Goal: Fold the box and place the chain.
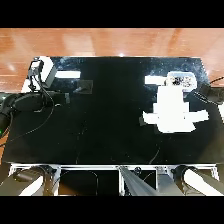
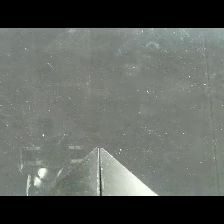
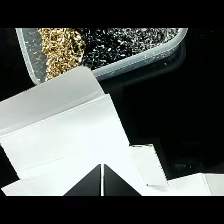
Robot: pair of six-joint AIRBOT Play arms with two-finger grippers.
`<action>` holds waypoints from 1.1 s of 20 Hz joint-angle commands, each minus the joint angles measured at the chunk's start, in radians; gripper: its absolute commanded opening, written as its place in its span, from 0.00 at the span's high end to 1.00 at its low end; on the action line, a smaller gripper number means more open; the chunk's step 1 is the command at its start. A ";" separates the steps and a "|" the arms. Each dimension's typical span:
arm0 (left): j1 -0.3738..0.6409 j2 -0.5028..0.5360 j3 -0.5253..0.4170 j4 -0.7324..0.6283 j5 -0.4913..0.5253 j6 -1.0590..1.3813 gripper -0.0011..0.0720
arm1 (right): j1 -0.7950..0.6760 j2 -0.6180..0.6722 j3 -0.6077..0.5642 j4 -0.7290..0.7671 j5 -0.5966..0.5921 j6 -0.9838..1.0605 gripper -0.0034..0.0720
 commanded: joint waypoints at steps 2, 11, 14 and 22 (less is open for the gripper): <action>0.001 -0.003 0.000 0.002 0.000 0.000 0.95 | 0.000 0.001 0.000 0.000 0.000 0.000 0.91; 0.001 -0.028 0.000 0.002 0.004 0.000 0.95 | 0.000 0.001 0.000 0.000 0.000 0.000 0.91; 0.001 -0.034 0.000 -0.003 0.009 0.000 0.95 | 0.000 0.001 0.000 0.007 -0.006 0.000 0.91; 0.001 -0.036 0.000 -0.005 0.030 0.000 0.95 | 0.000 0.001 0.000 0.006 -0.146 0.000 0.91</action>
